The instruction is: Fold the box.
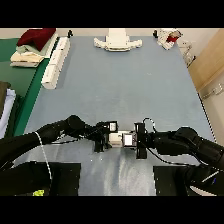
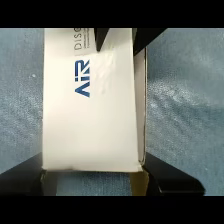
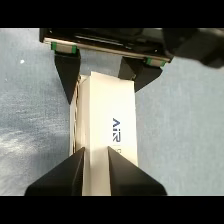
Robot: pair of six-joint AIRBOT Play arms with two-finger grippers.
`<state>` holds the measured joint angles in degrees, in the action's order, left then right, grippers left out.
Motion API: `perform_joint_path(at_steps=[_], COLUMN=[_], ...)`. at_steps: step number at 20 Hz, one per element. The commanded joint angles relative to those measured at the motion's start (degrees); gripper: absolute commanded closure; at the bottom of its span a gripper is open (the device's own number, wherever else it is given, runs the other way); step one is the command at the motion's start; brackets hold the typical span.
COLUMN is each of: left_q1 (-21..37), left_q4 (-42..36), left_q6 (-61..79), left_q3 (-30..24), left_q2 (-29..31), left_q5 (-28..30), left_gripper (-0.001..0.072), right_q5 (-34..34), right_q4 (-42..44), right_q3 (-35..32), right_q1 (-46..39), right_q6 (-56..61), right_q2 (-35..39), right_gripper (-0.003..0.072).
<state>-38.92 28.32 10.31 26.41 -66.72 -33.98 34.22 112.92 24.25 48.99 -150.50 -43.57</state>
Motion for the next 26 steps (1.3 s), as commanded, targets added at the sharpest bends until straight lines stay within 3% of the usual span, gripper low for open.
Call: perform_joint_path(at_steps=[1, 2, 3, 10, 11, 14, 19, 26], left_q1=[-0.02, -0.02, -0.02, -0.02, -0.02, -0.02, -0.02, -0.02], left_q4=[-0.09, -0.09, -0.09, -0.09, -0.09, -0.09, -0.09, -0.09], left_q6=[-0.24, -0.24, -0.24, -0.24, -0.24, -0.24, -0.24, -0.24], left_q3=[0.02, 0.02, 0.02, 0.02, 0.02, 0.02, 0.02, 0.02], left_q2=[-0.02, -0.02, -0.02, -0.02, -0.02, -0.02, -0.02, -0.04], left_q5=[0.0, 0.0, 0.0, 0.0, 0.0, 0.0, 0.0, 0.0], left_gripper=[0.0186, 0.0186, 0.0186, 0.0186, 0.0186, 0.0186, 0.0186, 0.0186], right_q5=[2.32, 2.21, 2.23, 0.02, -2.1, -11.87, -20.2, -20.39], right_q4=[1.2, 1.33, 1.33, 12.31, 13.11, 14.69, 15.76, 15.82], right_q3=[-0.02, -0.02, -0.02, -0.07, -0.17, -3.8, -10.49, -14.45], right_q1=[0.07, 0.07, 0.07, -0.17, -0.15, -0.11, 0.07, 1.88], right_q6=[0.0, 0.02, 0.02, 13.25, 15.74, 23.26, 32.68, 33.55], right_q2=[1.4, 2.47, 3.48, 8.31, 8.31, 8.31, 8.28, 8.26], right_gripper=[0.0434, 0.0334, 0.0296, 0.03, 0.0322, 0.0655, 0.0679, 0.0679])
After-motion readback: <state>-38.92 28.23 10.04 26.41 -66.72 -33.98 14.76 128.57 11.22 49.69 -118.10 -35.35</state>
